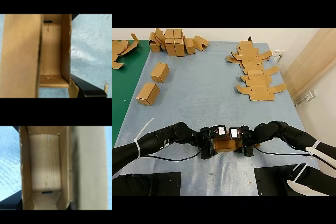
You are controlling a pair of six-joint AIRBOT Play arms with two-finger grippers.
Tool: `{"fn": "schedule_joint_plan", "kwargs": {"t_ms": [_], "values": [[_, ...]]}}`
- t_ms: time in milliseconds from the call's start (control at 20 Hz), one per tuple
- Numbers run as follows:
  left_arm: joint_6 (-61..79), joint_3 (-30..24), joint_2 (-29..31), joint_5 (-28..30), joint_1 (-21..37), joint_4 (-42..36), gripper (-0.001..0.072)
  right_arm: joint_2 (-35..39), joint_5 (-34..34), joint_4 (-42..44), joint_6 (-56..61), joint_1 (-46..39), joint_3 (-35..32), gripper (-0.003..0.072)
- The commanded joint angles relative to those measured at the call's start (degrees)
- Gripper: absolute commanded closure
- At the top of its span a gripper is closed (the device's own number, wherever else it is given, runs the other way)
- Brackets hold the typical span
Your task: Fold the box.
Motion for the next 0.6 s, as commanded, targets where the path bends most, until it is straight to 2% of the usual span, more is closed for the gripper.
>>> {"fn": "schedule_joint_plan", "kwargs": {"t_ms": [0,450,500,550], "values": [[-0.04,-0.04,-0.28,0.39,-0.17,0.0,0.001,-0.04,0.0,0.0,0.0,-0.04,0.0,0.0177],[-0.02,-0.02,-1.57,0.55,-0.17,-0.09,0.0017,-0.04,0.07,-0.02,0.0,-0.04,0.0,0.0177],[0.0,-0.02,-1.57,0.92,-0.17,-0.07,0.0146,-0.04,0.09,-0.02,0.0,-0.04,0.0,0.0177],[0.0,-0.02,-1.57,0.94,-0.17,-0.07,0.0199,-0.04,0.13,-0.02,0.0,-0.04,0.0,0.0177]]}}
